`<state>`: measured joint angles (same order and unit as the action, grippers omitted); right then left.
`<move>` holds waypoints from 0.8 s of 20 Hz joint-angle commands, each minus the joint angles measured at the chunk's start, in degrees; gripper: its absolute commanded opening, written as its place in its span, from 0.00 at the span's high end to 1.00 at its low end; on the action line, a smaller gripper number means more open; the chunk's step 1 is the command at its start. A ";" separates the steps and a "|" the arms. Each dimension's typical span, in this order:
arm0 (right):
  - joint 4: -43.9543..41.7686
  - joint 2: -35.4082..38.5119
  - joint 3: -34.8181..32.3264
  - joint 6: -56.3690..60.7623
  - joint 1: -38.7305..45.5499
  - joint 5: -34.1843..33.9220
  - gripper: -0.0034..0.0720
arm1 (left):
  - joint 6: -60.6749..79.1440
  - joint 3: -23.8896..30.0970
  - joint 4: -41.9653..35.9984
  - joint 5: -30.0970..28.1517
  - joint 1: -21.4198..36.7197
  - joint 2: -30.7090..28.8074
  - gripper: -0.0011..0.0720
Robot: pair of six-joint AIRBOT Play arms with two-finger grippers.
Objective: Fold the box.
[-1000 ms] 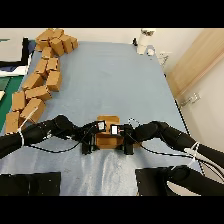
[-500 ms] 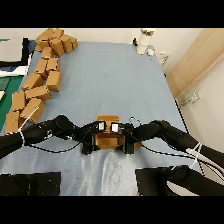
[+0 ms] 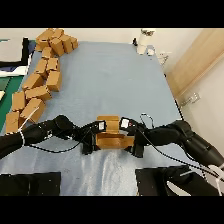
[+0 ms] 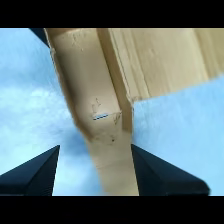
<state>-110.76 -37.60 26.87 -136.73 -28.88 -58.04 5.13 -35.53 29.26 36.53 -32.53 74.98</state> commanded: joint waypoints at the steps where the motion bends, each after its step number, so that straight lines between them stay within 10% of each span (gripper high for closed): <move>1: -8.37 5.68 0.07 16.00 -0.02 -5.55 0.01 | -0.02 -0.07 0.07 0.00 0.00 -0.04 0.35; 16: -18.91 6.12 0.07 60.41 -1.57 -3.80 0.04 | -0.02 -0.09 0.07 0.02 0.00 -0.02 0.35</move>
<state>-129.05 -31.53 26.92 -85.76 -30.39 -63.09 5.08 -35.59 29.30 36.58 -32.53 74.98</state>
